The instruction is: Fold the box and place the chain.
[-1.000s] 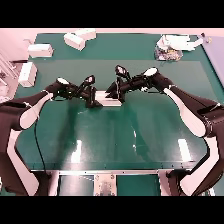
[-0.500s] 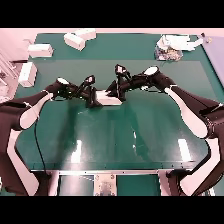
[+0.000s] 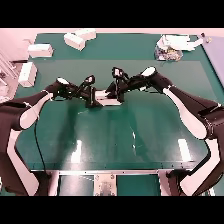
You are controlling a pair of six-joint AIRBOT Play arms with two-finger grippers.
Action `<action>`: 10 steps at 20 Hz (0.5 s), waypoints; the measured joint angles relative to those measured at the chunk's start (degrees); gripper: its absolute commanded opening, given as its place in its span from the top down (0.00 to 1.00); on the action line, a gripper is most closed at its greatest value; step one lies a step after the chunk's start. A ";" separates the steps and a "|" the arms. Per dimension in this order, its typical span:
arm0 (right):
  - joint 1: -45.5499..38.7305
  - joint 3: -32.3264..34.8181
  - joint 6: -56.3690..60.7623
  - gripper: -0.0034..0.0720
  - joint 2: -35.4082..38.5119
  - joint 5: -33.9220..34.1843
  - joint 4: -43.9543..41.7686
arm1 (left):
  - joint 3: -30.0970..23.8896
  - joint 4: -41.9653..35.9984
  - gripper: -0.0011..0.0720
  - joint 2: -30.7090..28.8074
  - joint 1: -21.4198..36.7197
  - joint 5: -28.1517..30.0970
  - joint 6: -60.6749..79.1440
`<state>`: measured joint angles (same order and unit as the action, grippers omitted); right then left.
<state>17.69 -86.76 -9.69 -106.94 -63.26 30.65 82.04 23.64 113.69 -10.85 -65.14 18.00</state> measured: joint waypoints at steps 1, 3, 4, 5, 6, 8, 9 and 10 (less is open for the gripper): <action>0.17 0.13 0.02 0.61 0.00 0.02 0.07 | 0.00 0.00 0.12 0.00 0.00 0.00 0.02; 0.31 0.33 0.04 0.59 0.00 0.02 0.15 | 0.00 0.00 0.12 -0.02 0.00 0.00 0.04; 0.31 0.39 0.11 0.54 0.00 -0.11 0.09 | 0.00 0.00 0.12 0.00 0.00 0.00 0.04; 0.33 0.46 0.20 0.46 0.00 -0.63 0.11 | 0.00 0.00 0.12 -0.02 -0.02 0.02 0.15; 0.33 0.46 0.22 0.44 -0.04 -1.31 -0.02 | 0.00 -0.02 0.12 0.00 -0.04 -0.04 0.24; 0.33 0.50 0.22 0.44 -0.07 -3.04 -0.22 | -0.02 0.02 0.12 0.00 -0.15 -0.24 0.22; 0.28 0.50 0.22 0.38 -0.07 -3.76 -0.31 | -0.02 0.00 0.12 0.00 -0.15 -0.22 0.17; 0.22 0.50 0.22 0.35 -0.07 -4.70 -0.48 | -0.02 0.00 0.12 0.00 -0.13 -0.22 0.13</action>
